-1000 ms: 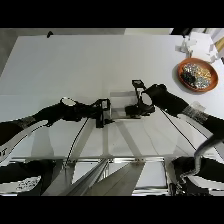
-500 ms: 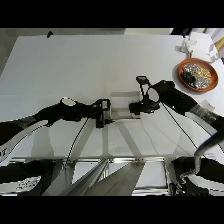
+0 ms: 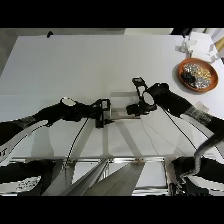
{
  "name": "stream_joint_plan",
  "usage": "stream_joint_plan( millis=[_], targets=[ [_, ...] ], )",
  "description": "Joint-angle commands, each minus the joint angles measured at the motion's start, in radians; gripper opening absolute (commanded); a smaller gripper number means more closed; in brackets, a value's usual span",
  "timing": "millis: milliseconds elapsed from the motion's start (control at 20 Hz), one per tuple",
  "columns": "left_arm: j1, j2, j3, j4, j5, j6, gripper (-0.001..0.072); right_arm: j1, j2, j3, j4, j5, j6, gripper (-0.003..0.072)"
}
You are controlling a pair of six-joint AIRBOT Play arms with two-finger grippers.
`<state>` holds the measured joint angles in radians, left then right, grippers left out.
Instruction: Fold the box and place the chain.
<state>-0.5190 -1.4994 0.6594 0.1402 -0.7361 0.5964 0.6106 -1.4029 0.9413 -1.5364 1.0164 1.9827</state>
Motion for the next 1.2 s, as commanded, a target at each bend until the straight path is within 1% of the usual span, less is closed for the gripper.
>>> stream_joint_plan(
  millis=[0, 200, 300, 350, 500, 550, 600, 700, 900, 950, 1050, 1150],
  targets=[
    [0.0, 0.0, 0.0, -0.002, -0.001, 0.002, 0.0011, 0.023, -0.023, 0.0, -0.011, 0.018, 0.012, 0.0011],
    [0.0, 0.0, 0.0, -0.002, -0.001, 0.002, 0.0011, 0.024, -0.031, 0.0, -0.013, 0.019, 0.034, 0.0016],
    [0.0, 0.0, 0.0, -0.001, -0.001, 0.002, 0.0011, 0.024, -0.031, 0.0, -0.013, 0.015, 0.034, 0.0144],
    [0.0, 0.0, 0.0, -0.002, -0.001, 0.002, 0.0011, 0.024, -0.031, 0.0, -0.013, 0.014, 0.034, 0.0156],
    [0.0, 0.0, 0.0, -0.002, -0.001, 0.002, 0.0011, 0.024, -0.037, 0.0, -0.013, 0.016, 0.037, 0.0154],
    [0.0, 0.0, 0.0, -0.001, -0.001, 0.002, 0.0011, 0.024, -0.043, 0.0, -0.013, 0.016, 0.037, 0.0136],
    [0.0, 0.0, 0.0, -0.001, -0.001, 0.002, 0.0011, 0.024, -0.047, 0.0, -0.014, 0.019, 0.037, 0.0039],
    [0.0, 0.0, 0.0, -0.001, -0.001, 0.002, 0.0011, 0.024, -0.047, 0.0, -0.014, 0.019, 0.036, 0.0011],
    [0.0, 0.0, 0.0, -0.002, -0.001, 0.002, 0.0011, 0.024, -0.047, 0.0, -0.016, 0.017, 0.033, 0.0011],
    [0.0, 0.0, 0.0, -0.001, -0.001, 0.002, 0.0011, 0.024, -0.047, 0.0, -0.016, 0.017, 0.032, 0.0022],
    [0.0, 0.0, 0.0, -0.001, -0.001, 0.002, 0.0011, 0.024, -0.047, 0.0, -0.015, 0.017, 0.032, 0.0178],
    [0.0, 0.0, 0.0, -0.001, -0.001, 0.002, 0.0011, 0.024, -0.044, 0.0, -0.015, 0.018, 0.033, 0.0179]
  ],
)
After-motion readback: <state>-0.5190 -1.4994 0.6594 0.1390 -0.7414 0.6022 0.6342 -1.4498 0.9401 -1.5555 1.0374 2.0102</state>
